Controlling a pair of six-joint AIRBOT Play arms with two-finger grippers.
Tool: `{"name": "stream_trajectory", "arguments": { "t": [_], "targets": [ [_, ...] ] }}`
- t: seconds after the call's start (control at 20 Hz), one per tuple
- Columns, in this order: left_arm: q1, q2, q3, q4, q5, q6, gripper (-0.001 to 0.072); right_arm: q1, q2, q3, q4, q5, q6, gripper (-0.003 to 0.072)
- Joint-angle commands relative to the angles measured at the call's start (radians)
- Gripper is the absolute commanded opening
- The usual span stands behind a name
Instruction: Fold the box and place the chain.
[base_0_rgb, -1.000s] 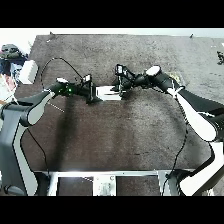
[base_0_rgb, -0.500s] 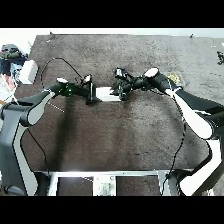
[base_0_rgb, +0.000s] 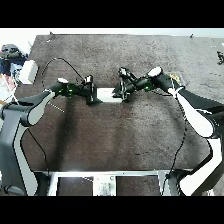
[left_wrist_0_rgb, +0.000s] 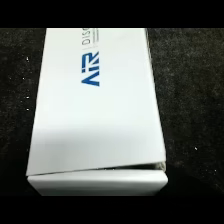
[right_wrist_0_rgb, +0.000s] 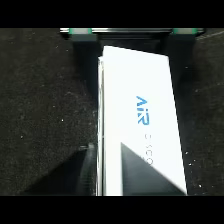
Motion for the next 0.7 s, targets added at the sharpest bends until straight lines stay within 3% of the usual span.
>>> {"name": "stream_trajectory", "arguments": {
  "t": [0.0, 0.65],
  "targets": [
    [0.001, 0.001, 0.001, -0.003, 0.008, -0.002, 0.0465, -0.003, -0.014, 0.0, 0.01, 0.027, 0.026, 0.0082],
    [0.001, 0.001, 0.001, -0.003, 0.008, -0.002, 0.0466, -0.007, -0.043, 0.0, 0.001, -0.022, 0.249, 0.0081]
  ]
}}
